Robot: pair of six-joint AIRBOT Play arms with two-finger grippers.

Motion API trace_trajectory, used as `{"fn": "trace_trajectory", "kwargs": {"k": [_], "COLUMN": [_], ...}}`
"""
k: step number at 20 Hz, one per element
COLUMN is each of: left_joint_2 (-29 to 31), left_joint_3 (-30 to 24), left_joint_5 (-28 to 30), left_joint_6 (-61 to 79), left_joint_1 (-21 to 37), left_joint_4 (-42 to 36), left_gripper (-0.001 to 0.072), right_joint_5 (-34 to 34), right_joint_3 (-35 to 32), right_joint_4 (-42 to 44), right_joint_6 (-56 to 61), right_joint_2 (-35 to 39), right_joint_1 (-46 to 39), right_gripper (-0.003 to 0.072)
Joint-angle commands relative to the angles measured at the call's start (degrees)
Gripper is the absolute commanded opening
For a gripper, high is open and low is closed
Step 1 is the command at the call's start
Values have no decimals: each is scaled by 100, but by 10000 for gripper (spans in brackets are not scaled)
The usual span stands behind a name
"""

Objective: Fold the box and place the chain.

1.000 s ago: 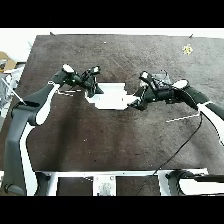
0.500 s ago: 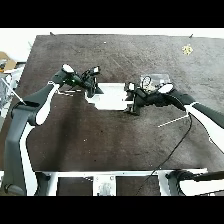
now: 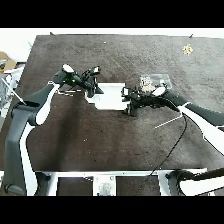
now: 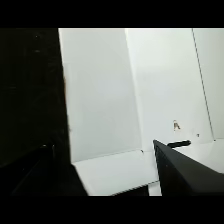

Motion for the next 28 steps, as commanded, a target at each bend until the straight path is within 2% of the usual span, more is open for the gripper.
{"fn": "trace_trajectory", "kwargs": {"k": [1, 6, 12, 20, 23, 28], "left_joint_2": [-2, -2, -2, -2, -2, -2], "left_joint_3": [2, 2, 2, 2, 2, 2], "left_joint_5": [13, 13, 15, 20, 20, 20], "left_joint_6": [0, 0, 0, 0, 0, 0], "left_joint_1": [-2, -2, -2, -2, -2, -2], "left_joint_4": [-2, -2, -2, -2, -2, -2], "left_gripper": [10, 10, 10, 11, 10, 10], "right_joint_5": [-452, -391, 138, 765, 1349, 1873], "right_joint_3": [42, 393, 994, 1786, 2063, 2562], "right_joint_4": [-92, -168, -31, 98, 90, 131], "right_joint_6": [-74, 151, 450, 621, 595, 376], "right_joint_2": [-79, 24, -46, -927, -1169, -1609], "right_joint_1": [7, -105, -356, -616, -660, -660], "right_gripper": [678, 678, 679, 680, 680, 679]}}
